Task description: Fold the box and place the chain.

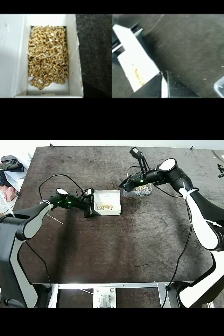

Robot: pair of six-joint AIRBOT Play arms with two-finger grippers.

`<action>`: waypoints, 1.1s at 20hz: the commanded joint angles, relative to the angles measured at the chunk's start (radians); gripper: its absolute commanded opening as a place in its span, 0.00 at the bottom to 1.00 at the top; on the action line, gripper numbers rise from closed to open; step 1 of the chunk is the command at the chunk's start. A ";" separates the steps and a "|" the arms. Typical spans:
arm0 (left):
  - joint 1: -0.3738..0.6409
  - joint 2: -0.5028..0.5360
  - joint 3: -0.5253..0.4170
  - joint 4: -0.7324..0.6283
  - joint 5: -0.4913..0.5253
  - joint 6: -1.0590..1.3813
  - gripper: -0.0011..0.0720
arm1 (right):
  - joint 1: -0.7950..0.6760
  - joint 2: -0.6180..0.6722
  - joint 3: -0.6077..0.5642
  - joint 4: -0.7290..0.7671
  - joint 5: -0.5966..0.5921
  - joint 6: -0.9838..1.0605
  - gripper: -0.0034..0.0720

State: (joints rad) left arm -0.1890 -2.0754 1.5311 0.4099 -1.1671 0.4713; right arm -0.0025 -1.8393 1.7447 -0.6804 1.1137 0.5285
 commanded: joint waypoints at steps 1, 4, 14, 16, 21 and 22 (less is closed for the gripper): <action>0.000 0.000 0.000 0.000 0.000 0.000 0.49 | 0.007 -0.031 0.010 0.029 0.122 -0.108 0.24; 0.000 0.000 0.000 0.000 0.000 0.000 0.49 | 0.039 -0.032 0.010 0.003 0.162 -0.185 0.34; 0.000 0.000 0.000 0.000 0.000 0.000 0.49 | 0.111 -0.032 0.010 -0.083 0.112 -0.333 0.56; 0.000 0.000 0.000 0.000 0.000 0.000 0.49 | 0.112 -0.033 0.009 -0.083 0.111 -0.345 0.56; 0.000 0.000 0.000 0.000 0.000 0.000 0.49 | 0.121 -0.050 0.005 -0.083 0.084 -0.359 0.60; 0.000 0.000 0.000 0.000 0.000 0.000 0.49 | 0.126 -0.057 0.005 -0.083 0.088 -0.375 0.74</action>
State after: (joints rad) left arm -0.1890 -2.0754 1.5311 0.4103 -1.1671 0.4713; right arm 0.1139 -1.8847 1.7504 -0.7624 1.2060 0.1799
